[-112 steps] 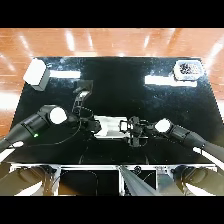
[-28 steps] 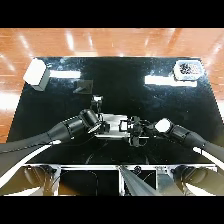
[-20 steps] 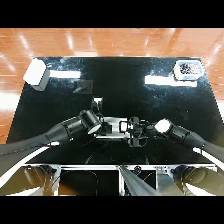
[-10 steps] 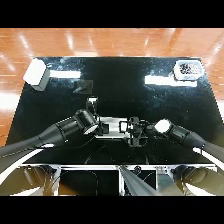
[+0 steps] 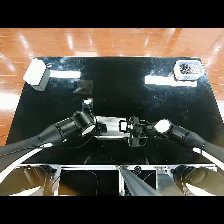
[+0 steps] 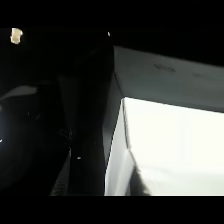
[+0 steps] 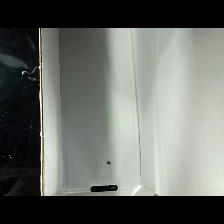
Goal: Fold the box and place the chain.
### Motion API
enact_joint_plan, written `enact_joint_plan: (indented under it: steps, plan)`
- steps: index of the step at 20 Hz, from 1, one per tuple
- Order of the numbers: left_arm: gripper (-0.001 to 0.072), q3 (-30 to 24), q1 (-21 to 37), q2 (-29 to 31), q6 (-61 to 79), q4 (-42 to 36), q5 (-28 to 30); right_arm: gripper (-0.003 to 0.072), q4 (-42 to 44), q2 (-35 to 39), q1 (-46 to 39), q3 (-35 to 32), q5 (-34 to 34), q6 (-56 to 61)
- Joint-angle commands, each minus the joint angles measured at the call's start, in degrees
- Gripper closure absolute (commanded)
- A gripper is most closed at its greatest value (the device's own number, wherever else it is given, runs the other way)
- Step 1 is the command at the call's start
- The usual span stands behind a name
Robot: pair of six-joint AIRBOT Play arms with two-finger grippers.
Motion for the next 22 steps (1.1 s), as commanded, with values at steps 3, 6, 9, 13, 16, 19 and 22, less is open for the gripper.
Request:
enact_joint_plan:
  steps: [3,6,9,13,16,19,22]
  plan:
    - [0.0256,-0.1,0.5,0.0,-0.3,-0.2,2.2,0.0213,-0.2,0.0,0.0,0.0,0.2,-0.2]
    - [0.0256,-0.1,0.5,0.0,-0.3,-0.2,2.2,0.0213,-0.2,0.0,0.0,0.0,0.2,-0.2]
    - [0.0256,-0.1,0.5,0.0,0.7,0.1,3.3,0.0212,-0.2,0.0,0.0,0.0,0.2,-0.2]
    - [0.0259,-0.1,0.5,-0.1,1.3,0.5,4.0,0.0212,-0.2,0.0,0.0,0.0,0.2,-0.2]
    - [0.0503,-0.1,0.5,-0.1,2.5,0.5,5.0,0.0212,-0.2,0.0,0.0,0.0,0.2,-0.2]
    - [0.0686,-0.1,0.5,-0.1,3.0,0.3,5.0,0.0213,-0.2,0.0,0.0,0.0,0.2,-0.2]
    - [0.0685,-0.1,0.5,-0.1,3.0,0.3,5.0,0.0213,-0.2,0.0,0.0,0.0,0.2,-0.2]
